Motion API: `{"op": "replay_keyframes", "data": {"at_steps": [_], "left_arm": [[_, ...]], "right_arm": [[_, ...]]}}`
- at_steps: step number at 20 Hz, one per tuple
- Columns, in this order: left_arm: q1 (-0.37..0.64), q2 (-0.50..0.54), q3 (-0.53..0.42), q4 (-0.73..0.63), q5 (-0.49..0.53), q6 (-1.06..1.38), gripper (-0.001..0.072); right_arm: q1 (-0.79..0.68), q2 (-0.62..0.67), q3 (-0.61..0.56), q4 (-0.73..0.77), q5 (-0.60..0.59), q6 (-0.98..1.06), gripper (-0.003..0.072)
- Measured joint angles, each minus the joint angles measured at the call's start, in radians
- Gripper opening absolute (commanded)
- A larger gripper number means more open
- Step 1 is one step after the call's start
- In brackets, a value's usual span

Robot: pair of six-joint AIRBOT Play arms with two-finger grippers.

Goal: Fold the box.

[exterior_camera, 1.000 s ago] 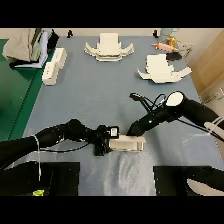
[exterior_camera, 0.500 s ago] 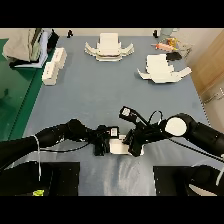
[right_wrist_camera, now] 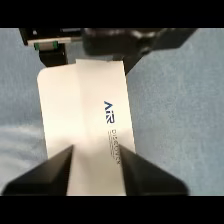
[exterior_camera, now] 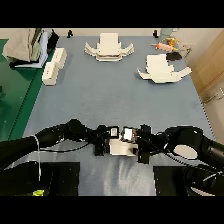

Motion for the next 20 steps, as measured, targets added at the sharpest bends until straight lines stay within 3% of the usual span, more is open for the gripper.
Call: {"op": "replay_keyframes", "data": {"at_steps": [3, 5, 16, 19, 20], "left_arm": [[0.000, 0.000, 0.000, 0.000, 0.000, 0.000, 0.0517], [0.000, 0.000, 0.000, 0.000, 0.000, 0.000, 0.0517], [0.000, 0.000, 0.000, 0.000, 0.000, 0.000, 0.0517], [0.000, 0.000, 0.000, 0.000, 0.000, 0.000, 0.0517], [0.000, 0.000, 0.000, 0.000, 0.000, 0.000, 0.0517]], "right_arm": [[0.011, 0.018, -0.013, -0.035, -0.003, 0.003, 0.0490], [0.015, 0.024, -0.017, -0.048, 0.002, -0.004, 0.0581], [0.036, -0.045, -0.020, -0.132, 0.013, -0.094, 0.0589], [0.079, -0.049, -0.020, -0.204, 0.013, -0.056, 0.0555], [0.095, -0.051, -0.020, -0.232, 0.013, -0.042, 0.0467]]}}
